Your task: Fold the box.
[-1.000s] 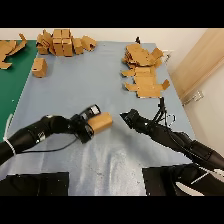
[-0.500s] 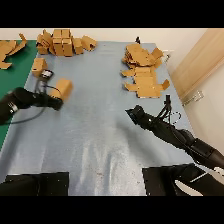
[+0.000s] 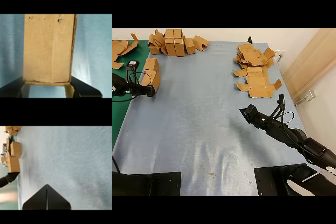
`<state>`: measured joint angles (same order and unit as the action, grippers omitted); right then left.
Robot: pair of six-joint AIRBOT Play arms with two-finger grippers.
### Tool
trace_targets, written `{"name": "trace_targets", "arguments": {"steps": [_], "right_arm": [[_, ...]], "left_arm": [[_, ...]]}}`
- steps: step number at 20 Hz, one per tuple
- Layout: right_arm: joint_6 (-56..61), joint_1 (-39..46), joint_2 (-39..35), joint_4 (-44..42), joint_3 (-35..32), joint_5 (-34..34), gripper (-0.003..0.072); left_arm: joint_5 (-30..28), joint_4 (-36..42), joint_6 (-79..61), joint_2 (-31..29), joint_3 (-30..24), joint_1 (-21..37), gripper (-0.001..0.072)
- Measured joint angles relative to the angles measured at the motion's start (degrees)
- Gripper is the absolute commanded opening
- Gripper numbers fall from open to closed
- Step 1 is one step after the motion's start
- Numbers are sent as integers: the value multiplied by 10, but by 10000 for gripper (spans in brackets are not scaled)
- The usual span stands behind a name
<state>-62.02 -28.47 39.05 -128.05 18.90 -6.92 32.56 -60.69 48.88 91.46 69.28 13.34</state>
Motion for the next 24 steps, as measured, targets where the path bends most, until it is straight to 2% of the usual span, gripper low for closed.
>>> {"name": "trace_targets", "arguments": {"steps": [3,4,5,6,11,16,17,19,20,24], "right_arm": [[0,0,0,2,0,0,0],[0,0,0,2,0,0,0],[0,0,0,2,0,0,0],[0,0,0,3,0,-1,0],[0,0,0,6,0,-2,0],[0,0,0,10,0,-17,1],[0,0,0,12,0,-24,1],[0,0,3,16,2,-42,0],[-2,0,6,19,6,-52,1],[-37,0,47,45,62,-127,1]], "left_arm": [[3,-12,13,48,45,4,418],[4,-18,18,62,59,5,438],[3,-23,27,73,71,6,668],[4,-30,33,82,80,6,692],[32,-77,55,96,107,9,693],[146,-155,84,71,164,19,692],[169,-163,88,59,178,20,672],[212,-170,90,33,200,19,186],[233,-171,91,18,207,18,9],[319,-103,65,-41,217,-3,3]]}}
